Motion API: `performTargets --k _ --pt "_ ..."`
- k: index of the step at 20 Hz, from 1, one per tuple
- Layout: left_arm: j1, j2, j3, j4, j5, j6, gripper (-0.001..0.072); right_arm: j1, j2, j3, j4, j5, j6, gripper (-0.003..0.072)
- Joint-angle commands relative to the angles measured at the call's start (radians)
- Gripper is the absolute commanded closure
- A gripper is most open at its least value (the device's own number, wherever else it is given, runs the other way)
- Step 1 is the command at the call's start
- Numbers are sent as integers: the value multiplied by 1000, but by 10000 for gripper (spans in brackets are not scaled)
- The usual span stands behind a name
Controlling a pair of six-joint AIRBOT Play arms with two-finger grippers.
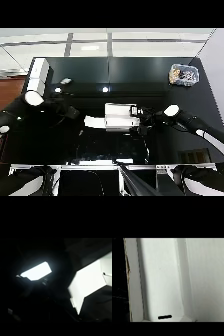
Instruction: Fold the box and place the chain.
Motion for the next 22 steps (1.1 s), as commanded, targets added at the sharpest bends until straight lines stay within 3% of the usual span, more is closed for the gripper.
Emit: performTargets --k 1,4,8,11,15,17,19,20,22 --pt "184 -43 -68 -219 -132 -232 686 0 0 1 0 1 0 679" --pt "193 -163 -93 -390 -176 -131 687 1 0 1 0 1 0 679" --pt "64 -286 -71 -420 -155 -71 687 0 0 1 0 1 0 679" --pt "-20 -312 -32 -440 -134 -35 686 0 0 1 0 1 0 679" --pt "-33 -312 12 -491 -262 93 667 0 0 1 0 1 0 679" --pt "-32 -312 32 -492 -263 121 456 0 0 1 0 1 0 679" --pt "-33 -312 56 -492 -261 119 40 0 0 1 0 1 0 679" --pt "-34 -312 68 -492 -263 118 -1 0 0 1 0 1 0 679" --pt "-53 -312 88 -490 -254 117 -1 0 0 1 0 1 0 679"
